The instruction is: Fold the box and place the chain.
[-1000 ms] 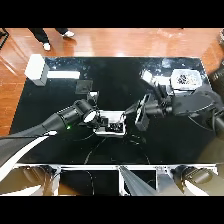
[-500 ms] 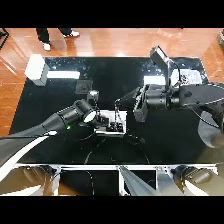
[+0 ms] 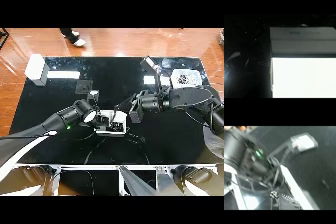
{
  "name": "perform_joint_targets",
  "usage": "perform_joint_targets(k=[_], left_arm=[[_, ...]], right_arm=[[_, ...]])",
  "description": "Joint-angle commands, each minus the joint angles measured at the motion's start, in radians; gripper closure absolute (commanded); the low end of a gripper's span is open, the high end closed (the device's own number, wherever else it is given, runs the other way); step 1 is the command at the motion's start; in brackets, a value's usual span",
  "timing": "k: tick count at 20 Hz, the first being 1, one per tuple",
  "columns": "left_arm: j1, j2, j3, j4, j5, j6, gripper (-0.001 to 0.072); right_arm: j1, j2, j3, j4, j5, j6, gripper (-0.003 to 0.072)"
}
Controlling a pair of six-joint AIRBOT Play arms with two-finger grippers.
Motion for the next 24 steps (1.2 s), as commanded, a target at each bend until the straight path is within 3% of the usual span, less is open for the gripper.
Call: perform_joint_targets(k=[1,5,6,7,10,15,20,22,24], left_arm=[[0.0,-0.001,0.001,0.0,0.005,0.0,0.0689],[0.0,0.0,0.001,0.0,0.004,0.0,0.0688],[0.0,0.0,0.001,0.0,0.004,0.0,0.0689],[0.0,0.0,0.001,0.0,0.003,0.0,0.0689],[0.0,0.0,0.001,0.0,0.003,0.0,0.0688],[0.002,-0.001,0.001,0.0,0.012,-0.001,0.0689],[0.002,-0.002,0.001,-0.008,0.054,-0.013,0.0676],[0.002,-0.002,0.002,-0.011,0.049,-0.013,0.0389],[0.002,-0.002,0.01,-0.011,0.042,-0.008,0.0274]], right_arm=[[-0.004,-0.005,-0.047,-0.009,-0.047,0.018,0.0658],[0.038,-0.029,-0.061,-0.01,0.04,0.042,0.0637],[0.04,-0.036,-0.061,-0.011,0.047,0.058,0.0393],[0.04,-0.037,-0.061,-0.016,0.047,0.071,0.0247],[-0.032,-0.029,-0.061,-0.018,-0.019,0.094,0.0247],[-0.359,-0.013,-0.061,-0.127,-0.259,0.193,0.0248],[-0.529,-0.013,-0.061,-0.221,-0.33,0.227,0.0245],[-0.529,-0.013,-0.061,-0.243,-0.333,0.243,-0.0005],[-0.528,-0.013,-0.061,-0.242,-0.336,0.244,-0.0008]])
